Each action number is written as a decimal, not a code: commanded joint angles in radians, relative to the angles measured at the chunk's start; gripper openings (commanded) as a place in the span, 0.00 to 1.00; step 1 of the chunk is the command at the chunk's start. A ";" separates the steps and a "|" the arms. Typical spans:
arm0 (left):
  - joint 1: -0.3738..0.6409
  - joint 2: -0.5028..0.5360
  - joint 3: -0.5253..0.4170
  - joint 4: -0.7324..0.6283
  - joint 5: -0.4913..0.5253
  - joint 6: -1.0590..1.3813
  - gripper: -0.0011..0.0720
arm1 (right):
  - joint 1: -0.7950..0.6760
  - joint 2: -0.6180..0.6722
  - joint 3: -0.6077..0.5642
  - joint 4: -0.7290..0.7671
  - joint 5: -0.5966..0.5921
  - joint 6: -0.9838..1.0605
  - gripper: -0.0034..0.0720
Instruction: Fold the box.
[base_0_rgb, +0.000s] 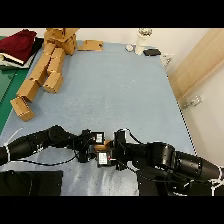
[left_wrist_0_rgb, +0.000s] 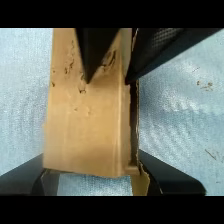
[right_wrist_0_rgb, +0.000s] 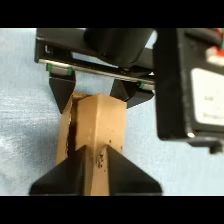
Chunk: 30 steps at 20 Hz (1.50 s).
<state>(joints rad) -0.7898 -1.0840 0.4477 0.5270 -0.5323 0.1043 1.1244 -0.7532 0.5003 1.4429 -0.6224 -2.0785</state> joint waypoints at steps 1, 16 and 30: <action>-0.001 -0.001 0.000 0.000 0.001 0.001 0.80 | 0.000 -0.002 0.003 -0.003 -0.023 0.003 0.26; -0.001 -0.001 0.000 0.000 0.001 0.001 0.80 | 0.000 -0.037 -0.021 0.098 -0.023 0.002 0.26; -0.001 -0.001 0.000 0.000 0.001 0.001 0.80 | 0.000 0.145 -0.083 0.527 -0.184 0.688 0.05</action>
<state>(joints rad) -0.7898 -1.0840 0.4477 0.5274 -0.5323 0.1055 1.1240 -0.6479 0.4992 1.7317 -0.8536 -1.6554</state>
